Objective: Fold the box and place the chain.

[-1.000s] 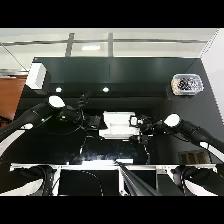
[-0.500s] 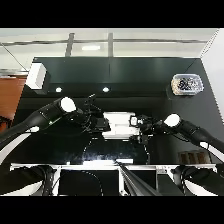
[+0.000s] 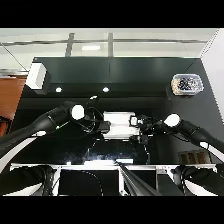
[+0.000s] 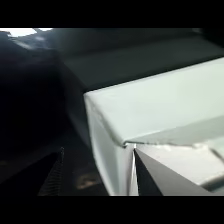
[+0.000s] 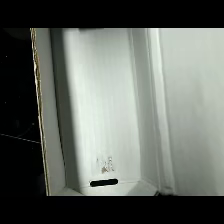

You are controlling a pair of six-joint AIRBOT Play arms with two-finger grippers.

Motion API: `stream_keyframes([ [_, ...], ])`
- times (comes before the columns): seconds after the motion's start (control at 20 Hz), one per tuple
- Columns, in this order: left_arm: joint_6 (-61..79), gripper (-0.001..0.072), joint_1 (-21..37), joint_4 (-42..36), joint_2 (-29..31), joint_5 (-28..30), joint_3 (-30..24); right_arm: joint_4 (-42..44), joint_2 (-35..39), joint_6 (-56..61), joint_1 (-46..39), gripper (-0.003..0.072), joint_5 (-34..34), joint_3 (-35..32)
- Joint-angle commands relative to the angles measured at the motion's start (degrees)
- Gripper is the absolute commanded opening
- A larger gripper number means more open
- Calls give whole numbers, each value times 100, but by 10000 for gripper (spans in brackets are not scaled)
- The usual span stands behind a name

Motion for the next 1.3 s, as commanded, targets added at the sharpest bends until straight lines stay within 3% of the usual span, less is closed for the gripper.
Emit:
stream_keyframes([
  [0.0, -1281, 501, -439, 1635, -109, -417, 439, 2, 2, 0, 2, 130, 0, -2],
  [0.4, -2247, 501, -911, 1781, -737, -728, 1126, 2, 2, 0, 2, 130, 0, -2],
  [0.45, -2317, 478, -933, 1768, -778, -737, 1128, 2, 2, 0, 2, 130, 2, -2],
  [0.55, -2328, 331, -949, 1733, -852, -745, 1128, 2, 2, 0, 2, 130, 2, -2],
  [0.8, -2448, 330, -946, 1709, -881, -723, 1128, 2, 2, 0, 2, 130, 2, -2],
  [0.85, -2448, 302, -946, 1709, -887, -723, 1128, 2, 2, 0, 2, 129, 2, -2],
  [0.9, -2448, 230, -946, 1716, -898, -719, 1128, 2, 2, 0, 2, 130, 2, -2],
  [0.95, -2446, 227, -946, 1709, -907, -669, 1130, 2, 2, 0, 2, 130, 2, -2],
  [1.05, -2446, 103, -946, 1709, -909, -651, 1130, 2, 2, 0, 2, 130, 2, -2],
  [1.15, -2446, 29, -946, 1709, -909, -684, 1130, 2, 2, 0, 2, 129, 2, -2],
  [1.25, -2446, 28, -946, 1700, -909, -728, 1130, 2, 2, 0, 2, 130, 2, -2],
])
